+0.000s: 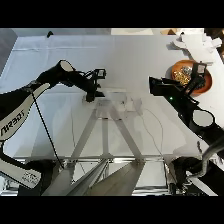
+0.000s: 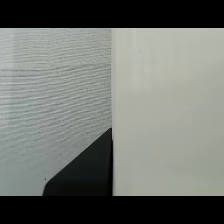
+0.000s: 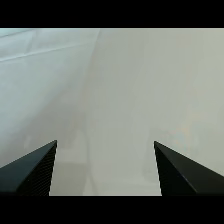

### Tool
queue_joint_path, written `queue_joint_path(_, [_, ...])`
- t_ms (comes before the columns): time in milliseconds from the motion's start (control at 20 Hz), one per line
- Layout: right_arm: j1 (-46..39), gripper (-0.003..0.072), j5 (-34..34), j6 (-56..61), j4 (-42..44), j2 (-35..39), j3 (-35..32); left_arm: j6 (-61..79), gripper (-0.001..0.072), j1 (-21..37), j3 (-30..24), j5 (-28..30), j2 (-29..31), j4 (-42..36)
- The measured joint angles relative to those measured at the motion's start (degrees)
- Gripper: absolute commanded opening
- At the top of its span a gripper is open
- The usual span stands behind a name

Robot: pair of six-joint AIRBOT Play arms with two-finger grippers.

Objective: Fold the box and place the chain.

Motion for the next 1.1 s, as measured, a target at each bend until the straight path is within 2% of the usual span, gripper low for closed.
queue_joint_path(200, [0.00, 0.0633, 3.34, -0.39, -1.01, 0.00, 0.00, -0.26, 0.0012, 0.00, 0.00, 0.04, 0.00, 0.02])
queue_joint_path(300, [0.00, 0.0634, 8.85, -2.54, -5.03, 0.00, 0.00, -0.28, 0.0012, 0.00, 0.00, 0.04, 0.00, 0.02])
queue_joint_path(500, [0.00, 0.0629, 23.30, -8.46, -18.93, 0.00, 0.00, -0.31, 0.0012, 0.00, 0.00, 0.07, 0.00, 0.04])
queue_joint_path(550, [0.00, 0.0571, 25.73, -10.71, -21.81, 0.00, 0.00, -0.33, 0.0012, 0.00, 0.00, 0.07, 0.00, 0.04])
queue_joint_path(650, [0.00, 0.0532, 29.53, -17.33, -25.99, 0.00, 0.00, -0.33, 0.0012, 0.00, 0.00, 0.07, 0.00, 0.04])
queue_joint_path(800, [0.00, 0.0551, 32.37, -27.58, -29.18, -0.07, 0.02, -0.33, 0.0012, 0.00, 0.00, 0.07, 0.00, 0.04])
queue_joint_path(850, [0.00, 0.0611, 33.07, -30.47, -29.68, -0.26, 0.02, -0.33, 0.0012, 0.00, 0.00, 0.09, 0.00, 0.04])
queue_joint_path(900, [-0.09, 0.0640, 33.81, -33.16, -30.08, -0.55, 0.02, -0.33, 0.0012, 0.00, 0.00, 0.09, 0.00, 0.04])
queue_joint_path(1100, [-0.42, 0.0645, 37.83, -44.65, -29.66, -4.02, 0.02, -0.35, 0.0012, 0.00, 0.00, 0.09, 0.00, 0.04])
